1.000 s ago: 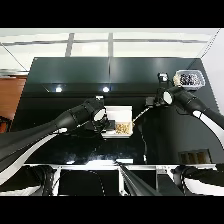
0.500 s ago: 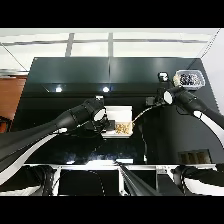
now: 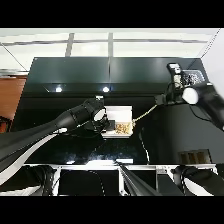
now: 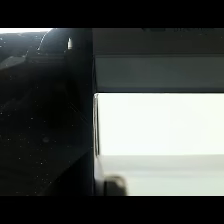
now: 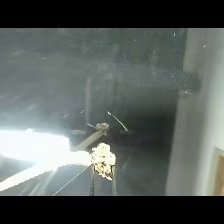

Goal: Fold the box and place the chain.

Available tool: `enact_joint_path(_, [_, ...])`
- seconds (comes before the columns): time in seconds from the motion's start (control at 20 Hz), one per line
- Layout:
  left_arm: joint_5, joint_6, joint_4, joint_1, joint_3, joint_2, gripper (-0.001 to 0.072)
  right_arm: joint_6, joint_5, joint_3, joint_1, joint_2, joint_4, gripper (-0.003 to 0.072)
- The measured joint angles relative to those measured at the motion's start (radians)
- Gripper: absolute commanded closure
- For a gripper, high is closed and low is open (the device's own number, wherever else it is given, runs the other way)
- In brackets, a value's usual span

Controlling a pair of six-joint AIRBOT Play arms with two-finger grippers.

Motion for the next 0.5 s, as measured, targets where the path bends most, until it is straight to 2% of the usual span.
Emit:
enact_joint_path(0.25, [0.000, 0.000, 0.000, 0.000, 0.000, 0.000, 0.0679, -0.102, 0.108, 0.076, 0.000, 0.182, 0.168, 0.0628])
enact_joint_path(0.5, [0.000, 0.000, 0.000, 0.000, 0.000, 0.000, 0.0679, -0.187, 0.187, 0.280, 0.000, 0.240, 0.347, 0.0628])
